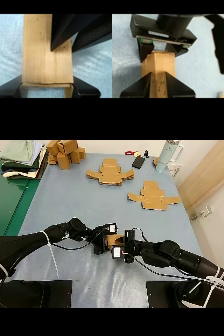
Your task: Fold the box.
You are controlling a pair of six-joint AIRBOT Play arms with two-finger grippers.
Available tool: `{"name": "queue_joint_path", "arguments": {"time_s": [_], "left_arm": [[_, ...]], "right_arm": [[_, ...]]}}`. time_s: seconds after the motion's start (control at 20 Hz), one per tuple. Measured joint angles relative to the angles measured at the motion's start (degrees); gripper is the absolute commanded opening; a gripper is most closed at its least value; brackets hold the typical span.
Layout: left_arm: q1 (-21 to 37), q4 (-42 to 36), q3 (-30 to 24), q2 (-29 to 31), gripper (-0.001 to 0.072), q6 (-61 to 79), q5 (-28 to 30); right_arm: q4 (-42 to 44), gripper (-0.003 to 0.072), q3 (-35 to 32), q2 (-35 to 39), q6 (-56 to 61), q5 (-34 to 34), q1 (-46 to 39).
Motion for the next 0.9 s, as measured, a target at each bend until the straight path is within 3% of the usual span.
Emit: {"name": "queue_joint_path", "arguments": {"time_s": [0.55, 0.6, 0.9], "left_arm": [[0.0, 0.1, 0.0, 0.0, 0.0486, 0.0, -0.2], [0.0, 0.1, 0.0, 0.0, 0.0486, 0.0, -0.1], [0.0, 0.0, 0.0, 0.0, 0.0486, 0.0, -0.1]], "right_arm": [[0.2, 0.0256, 0.0, 3.3, 0.0, 0.2, 0.0], [0.2, 0.0215, 0.0, 3.3, 0.0, 0.4, -0.1], [0.2, 0.0192, 0.0, 2.3, 0.0, 2.1, -0.1]]}}
